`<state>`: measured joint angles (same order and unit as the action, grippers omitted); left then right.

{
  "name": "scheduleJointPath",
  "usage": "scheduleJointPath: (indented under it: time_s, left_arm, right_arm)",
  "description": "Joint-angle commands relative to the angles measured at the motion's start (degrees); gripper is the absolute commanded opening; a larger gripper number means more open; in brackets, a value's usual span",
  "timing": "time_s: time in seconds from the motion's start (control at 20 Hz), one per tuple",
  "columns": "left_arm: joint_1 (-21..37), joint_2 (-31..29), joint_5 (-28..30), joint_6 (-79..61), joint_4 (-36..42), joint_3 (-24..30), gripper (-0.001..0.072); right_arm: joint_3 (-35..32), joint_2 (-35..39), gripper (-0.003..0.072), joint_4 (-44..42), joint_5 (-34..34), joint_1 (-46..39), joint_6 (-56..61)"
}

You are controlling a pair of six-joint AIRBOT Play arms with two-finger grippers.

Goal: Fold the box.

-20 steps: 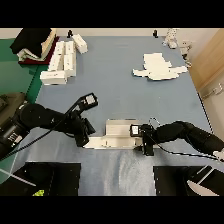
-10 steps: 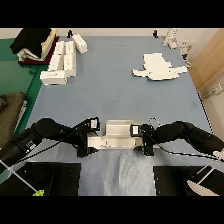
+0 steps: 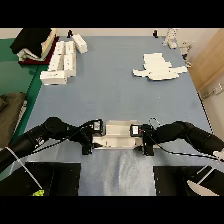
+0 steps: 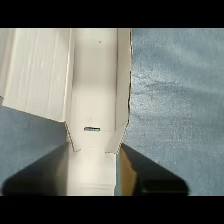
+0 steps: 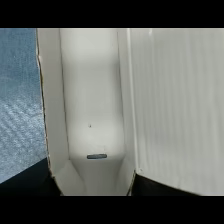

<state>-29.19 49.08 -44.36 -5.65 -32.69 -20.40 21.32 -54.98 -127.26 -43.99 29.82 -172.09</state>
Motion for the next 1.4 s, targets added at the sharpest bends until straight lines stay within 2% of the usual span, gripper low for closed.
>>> scheduleJointPath:
  time_s: [0.0,0.3,0.45,0.65,0.85,0.9,0.95,1.0,1.15,1.35]
  left_arm:
    - [-1.14,0.7,0.66,-4.13,2.36,0.04,0.0041]
    - [-4.44,3.39,5.01,-8.15,8.63,-0.26,0.0014]
    - [-4.39,3.13,4.72,-5.86,6.6,-0.31,0.0014]
    - [-2.93,0.72,0.7,4.44,-2.6,-0.28,0.0014]
    - [0.15,-1.29,-5.97,10.69,-4.33,-0.26,0.0016]
    - [0.35,-1.51,-7.23,11.54,-4.79,-0.26,0.0078]
    - [0.35,-1.55,-7.54,11.58,-5.05,-0.24,0.0337]
    - [0.35,-1.55,-7.69,11.65,-5.05,-0.24,0.042]
    - [0.35,-1.46,-6.14,11.65,-5.53,-0.24,0.042]
    - [0.33,-0.42,2.64,11.19,-6.01,-0.33,0.0421]
  right_arm:
    - [0.04,0.07,0.0515,0.0,0.0,0.02,0.02]
    - [0.04,0.07,0.0515,0.0,0.0,0.02,0.02]
    - [0.04,0.04,0.0515,0.0,0.0,0.02,0.02]
    - [0.04,0.07,0.0515,0.0,0.02,0.02,0.02]
    - [0.04,0.07,0.0516,0.0,0.0,0.02,0.02]
    - [0.04,0.07,0.0515,0.0,0.0,0.02,0.02]
    - [0.04,0.07,0.0515,0.0,0.0,0.02,0.02]
    - [0.02,0.07,0.0515,0.0,0.0,0.02,0.02]
    - [0.04,0.07,0.0516,0.0,0.0,0.02,0.02]
    - [0.04,0.07,0.0515,0.0,0.02,0.02,0.02]
